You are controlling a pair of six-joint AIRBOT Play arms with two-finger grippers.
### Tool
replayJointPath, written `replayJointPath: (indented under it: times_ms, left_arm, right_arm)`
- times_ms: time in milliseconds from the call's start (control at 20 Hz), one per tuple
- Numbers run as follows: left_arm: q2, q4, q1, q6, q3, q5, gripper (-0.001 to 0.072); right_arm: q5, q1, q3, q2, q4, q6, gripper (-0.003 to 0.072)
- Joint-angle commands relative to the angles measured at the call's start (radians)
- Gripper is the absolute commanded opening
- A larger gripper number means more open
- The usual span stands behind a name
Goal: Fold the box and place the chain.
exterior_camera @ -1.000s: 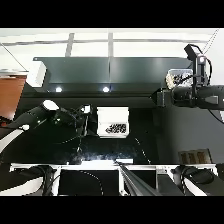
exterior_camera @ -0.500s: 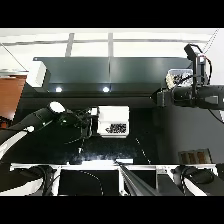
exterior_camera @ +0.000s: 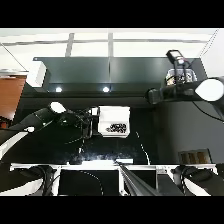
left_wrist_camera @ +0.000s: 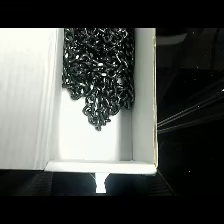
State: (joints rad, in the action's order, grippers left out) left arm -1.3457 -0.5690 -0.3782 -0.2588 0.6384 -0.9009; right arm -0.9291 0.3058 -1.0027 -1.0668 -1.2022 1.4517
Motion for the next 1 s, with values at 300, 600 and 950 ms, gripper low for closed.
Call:
replayJointPath:
  times_ms: [300,600,950]
  left_arm:
    - [-0.001,-0.003,-0.001,0.001,0.001,0.003,0.0389]
    - [-0.001,-0.003,-0.001,0.001,0.001,0.003,0.0388]
    - [-0.001,-0.003,-0.001,0.001,0.001,0.003,0.0388]
  right_arm:
    - [-0.303,0.0,-0.064,-0.329,0.539,-0.719,0.0703]
    - [-0.327,0.099,-0.063,-0.329,0.377,-0.877,0.0703]
    - [-0.33,0.138,-0.064,-0.306,0.381,-1.009,0.0702]
